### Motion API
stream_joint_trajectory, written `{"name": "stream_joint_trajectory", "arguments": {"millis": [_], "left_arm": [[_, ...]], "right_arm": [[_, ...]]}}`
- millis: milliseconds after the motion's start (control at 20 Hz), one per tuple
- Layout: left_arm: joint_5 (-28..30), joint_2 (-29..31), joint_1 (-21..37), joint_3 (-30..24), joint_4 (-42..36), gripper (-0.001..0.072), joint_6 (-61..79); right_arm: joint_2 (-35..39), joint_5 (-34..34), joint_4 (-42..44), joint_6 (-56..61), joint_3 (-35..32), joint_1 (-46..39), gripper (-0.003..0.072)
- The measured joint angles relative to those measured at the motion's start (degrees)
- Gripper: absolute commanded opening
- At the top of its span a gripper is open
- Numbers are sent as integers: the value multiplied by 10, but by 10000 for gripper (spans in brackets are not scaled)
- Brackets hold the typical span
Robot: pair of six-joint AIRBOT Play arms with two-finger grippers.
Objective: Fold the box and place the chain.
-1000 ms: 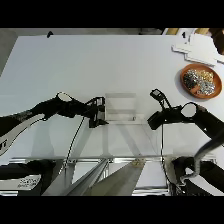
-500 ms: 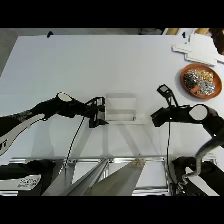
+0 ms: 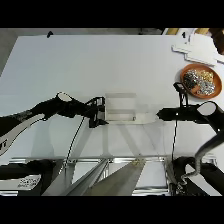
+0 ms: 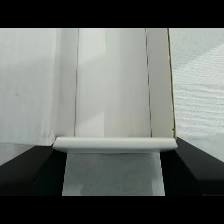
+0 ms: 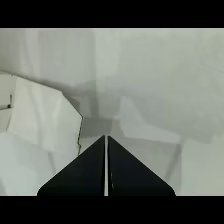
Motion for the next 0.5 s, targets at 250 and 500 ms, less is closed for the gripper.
{"name": "stream_joint_trajectory", "arguments": {"millis": [250, 500], "left_arm": [[0, 0, 0, 0, 0, 151, 0], [0, 0, 0, 0, 0, 151, 0]], "right_arm": [[-57, 13, 85, -9, 0, 39, 17], [-69, 15, 181, -44, 0, 59, 307]]}}
